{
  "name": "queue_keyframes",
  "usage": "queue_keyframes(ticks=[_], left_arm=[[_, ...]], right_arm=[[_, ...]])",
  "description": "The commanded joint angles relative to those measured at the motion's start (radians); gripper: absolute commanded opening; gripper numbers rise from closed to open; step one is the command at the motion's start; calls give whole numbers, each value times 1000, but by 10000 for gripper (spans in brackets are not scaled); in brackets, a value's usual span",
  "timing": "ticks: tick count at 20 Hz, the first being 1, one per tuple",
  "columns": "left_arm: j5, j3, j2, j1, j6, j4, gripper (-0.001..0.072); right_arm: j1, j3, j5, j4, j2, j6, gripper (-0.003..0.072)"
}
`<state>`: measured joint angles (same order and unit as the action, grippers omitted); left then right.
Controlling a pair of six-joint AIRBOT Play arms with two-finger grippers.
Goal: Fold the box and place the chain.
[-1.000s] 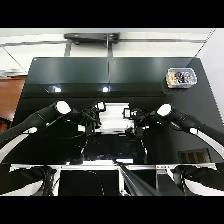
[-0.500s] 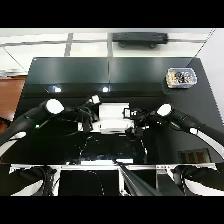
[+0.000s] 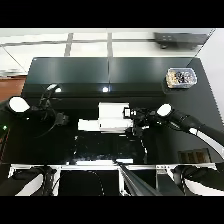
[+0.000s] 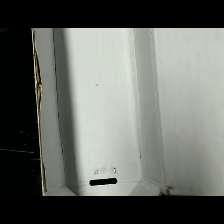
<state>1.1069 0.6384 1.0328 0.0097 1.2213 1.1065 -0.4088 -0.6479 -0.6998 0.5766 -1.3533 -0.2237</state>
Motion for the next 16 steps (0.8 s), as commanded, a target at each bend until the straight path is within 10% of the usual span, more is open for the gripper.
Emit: queue_keyframes(ticks=[1, 16], left_arm=[[134, -79, 85, 201, 113, -255, 25], [-32, -23, 361, -72, -164, -455, 25]], right_arm=[[-1, 0, 0, 0, 0, 0, 135], [-1, 0, -1, 0, 0, 0, 135]])
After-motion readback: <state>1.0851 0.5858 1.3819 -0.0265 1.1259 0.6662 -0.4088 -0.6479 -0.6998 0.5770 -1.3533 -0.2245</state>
